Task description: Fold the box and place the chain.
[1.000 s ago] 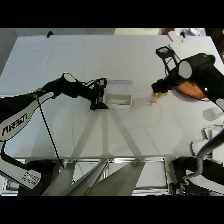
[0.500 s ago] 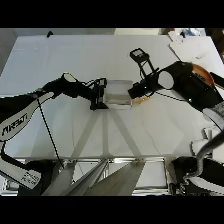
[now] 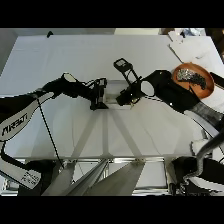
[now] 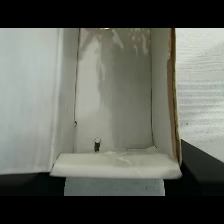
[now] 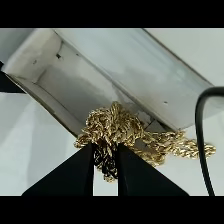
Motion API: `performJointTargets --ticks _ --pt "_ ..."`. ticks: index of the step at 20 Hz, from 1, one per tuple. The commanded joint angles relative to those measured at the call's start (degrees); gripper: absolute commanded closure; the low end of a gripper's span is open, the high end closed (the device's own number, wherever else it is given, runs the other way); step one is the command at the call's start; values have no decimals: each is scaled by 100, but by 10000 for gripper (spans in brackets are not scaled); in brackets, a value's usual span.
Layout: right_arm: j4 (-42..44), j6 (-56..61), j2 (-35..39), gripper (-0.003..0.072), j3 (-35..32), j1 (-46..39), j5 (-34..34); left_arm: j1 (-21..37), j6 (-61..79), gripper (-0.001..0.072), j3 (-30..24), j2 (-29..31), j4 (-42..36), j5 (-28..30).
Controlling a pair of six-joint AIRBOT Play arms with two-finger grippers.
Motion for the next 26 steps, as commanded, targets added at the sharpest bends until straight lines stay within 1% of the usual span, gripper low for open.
performJointTargets --ticks 1,2,4,8,11,12,14,16,18,21,22,23,24,26 --pt "4 254 -400 678 0 33 81 0 2 388 0 -2 0 2" --pt "7 251 -450 673 2 33 79 0 2 388 2 -2 0 2" --pt "2 240 -426 478 2 33 48 0 2 388 2 -2 0 2" --pt "-195 179 -92 472 2 33 -15 0 2 388 2 -2 0 0" --pt "-907 26 396 466 2 -57 120 0 2 388 2 -2 0 0" --pt "-1071 -39 577 462 2 -197 201 0 2 388 2 -2 0 2" --pt "-1054 -479 931 462 2 -605 341 0 2 388 2 -2 0 2" --pt "-1034 -1180 1202 462 0 -1075 496 0 0 388 0 -2 0 0" --pt "-763 -2369 1309 462 0 -1517 778 0 0 388 2 -2 0 2" --pt "494 -3851 1270 460 -208 -1965 992 0 2 388 2 -2 0 0" --pt "699 -4369 1207 421 -319 -1985 1145 0 2 388 0 -2 0 2" --pt "763 -4625 1113 278 -417 -1982 1252 0 2 388 2 -2 0 0" --pt "798 -4767 1016 136 -531 -1985 1222 0 2 388 2 -2 0 0" --pt "824 -5156 817 131 -702 -1985 1056 0 2 388 2 -2 0 2"
